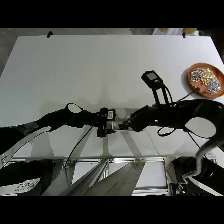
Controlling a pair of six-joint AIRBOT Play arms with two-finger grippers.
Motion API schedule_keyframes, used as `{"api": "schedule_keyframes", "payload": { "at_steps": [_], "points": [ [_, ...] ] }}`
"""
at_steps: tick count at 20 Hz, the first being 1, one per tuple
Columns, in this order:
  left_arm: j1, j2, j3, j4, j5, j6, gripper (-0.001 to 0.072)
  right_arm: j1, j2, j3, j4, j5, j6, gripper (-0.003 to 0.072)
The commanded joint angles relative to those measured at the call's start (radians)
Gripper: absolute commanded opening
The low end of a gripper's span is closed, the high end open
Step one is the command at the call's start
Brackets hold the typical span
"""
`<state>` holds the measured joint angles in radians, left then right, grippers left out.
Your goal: Fold the box and place the chain.
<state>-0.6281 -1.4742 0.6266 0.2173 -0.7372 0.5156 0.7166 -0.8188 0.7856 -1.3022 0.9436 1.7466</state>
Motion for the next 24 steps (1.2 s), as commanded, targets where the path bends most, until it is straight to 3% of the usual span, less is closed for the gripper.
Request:
{"api": "schedule_keyframes", "payload": {
  "at_steps": [1, 3, 4, 10, 12, 17, 18, 20, 24],
  "points": [
    [0.001, 0.0, 0.001, 0.0, 0.0, 0.0, 0.0275, 0.016, -0.027, -0.066, -0.005, -0.071, 0.01, 0.0045],
    [0.001, 0.0, 0.001, 0.0, 0.0, 0.0, 0.0275, 0.016, -0.045, -0.067, -0.011, -0.084, 0.006, 0.0245],
    [0.001, 0.0, 0.001, 0.0, 0.0, 0.0, 0.0275, 0.015, -0.041, -0.066, -0.023, -0.114, 0.002, 0.0274],
    [0.001, 0.0, 0.001, 0.0, 0.0, 0.0, 0.0275, -0.184, -0.037, 0.044, -0.153, -0.108, -0.001, 0.0214],
    [0.001, 0.0, 0.001, 0.0, 0.0, 0.0, 0.0275, -0.293, -0.051, 0.044, -0.206, -0.095, -0.001, 0.0118],
    [0.001, 0.0, 0.001, 0.0, 0.0, 0.0, 0.0275, -0.462, -0.199, 0.044, -0.225, -0.002, -0.001, 0.0108],
    [0.001, 0.0, 0.001, 0.0, 0.0, 0.0, 0.0275, -0.463, -0.243, 0.044, -0.23, 0.005, -0.001, 0.0132],
    [0.001, 0.0, 0.001, 0.0, 0.0, 0.0, 0.0275, -0.462, -0.325, 0.044, -0.226, 0.002, -0.001, 0.0329],
    [0.001, 0.0, 0.001, 0.0, 0.0, 0.0, 0.0275, -0.462, -0.425, 0.044, -0.216, -0.013, -0.002, 0.0339]
  ]
}}
